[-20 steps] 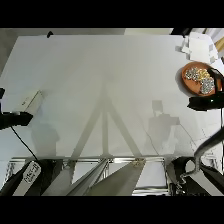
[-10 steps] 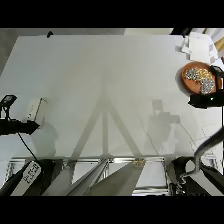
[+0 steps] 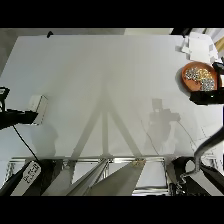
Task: Fold the box and place the chain.
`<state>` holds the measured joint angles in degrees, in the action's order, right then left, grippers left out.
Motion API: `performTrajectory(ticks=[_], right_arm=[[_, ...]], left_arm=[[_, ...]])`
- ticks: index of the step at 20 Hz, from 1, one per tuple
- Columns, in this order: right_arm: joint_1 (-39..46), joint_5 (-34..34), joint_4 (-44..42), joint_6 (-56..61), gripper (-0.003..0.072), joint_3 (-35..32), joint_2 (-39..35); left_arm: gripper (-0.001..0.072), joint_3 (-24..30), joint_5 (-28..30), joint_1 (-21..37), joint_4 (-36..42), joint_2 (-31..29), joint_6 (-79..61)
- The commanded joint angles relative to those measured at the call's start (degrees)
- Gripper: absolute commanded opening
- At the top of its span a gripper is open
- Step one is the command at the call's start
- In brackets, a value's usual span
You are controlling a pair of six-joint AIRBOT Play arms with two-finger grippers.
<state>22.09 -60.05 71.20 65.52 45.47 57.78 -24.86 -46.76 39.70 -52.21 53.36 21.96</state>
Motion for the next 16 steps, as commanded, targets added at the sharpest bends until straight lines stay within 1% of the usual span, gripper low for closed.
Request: performTrajectory(ticks=[1, 4, 6, 8, 12, 16], right_arm=[[0.0, 0.8, -0.1, 0.0, 0.0013, 0.0, 0.0], [0.0, 0.8, -0.1, 0.0, 0.0013, 0.0, 0.0], [0.0, 0.7, -0.1, 0.0, 0.0013, 0.0, 0.0], [0.0, 0.7, -0.1, 0.0, 0.0013, 0.0, 0.0], [0.0, 0.7, -0.1, 0.0, 0.0013, 0.0, 0.0], [0.0, 0.7, -0.1, 0.0, 0.0013, 0.0, 0.0]], left_arm=[[0.071, 0.0, 4.5, -1.6, 5.2, 0.1, -1.3], [0.0711, 0.0, 8.9, -7.7, 5.2, 1.3, -1.0], [0.071, -0.1, 13.8, -12.2, 5.0, 2.9, 0.6], [0.071, -0.4, 18.5, -15.2, 4.8, 4.9, 3.1], [0.0709, -1.5, 23.1, -18.0, 4.3, 7.7, 4.2], [0.0704, -1.8, 23.0, -18.0, 3.8, 11.2, 5.3]])
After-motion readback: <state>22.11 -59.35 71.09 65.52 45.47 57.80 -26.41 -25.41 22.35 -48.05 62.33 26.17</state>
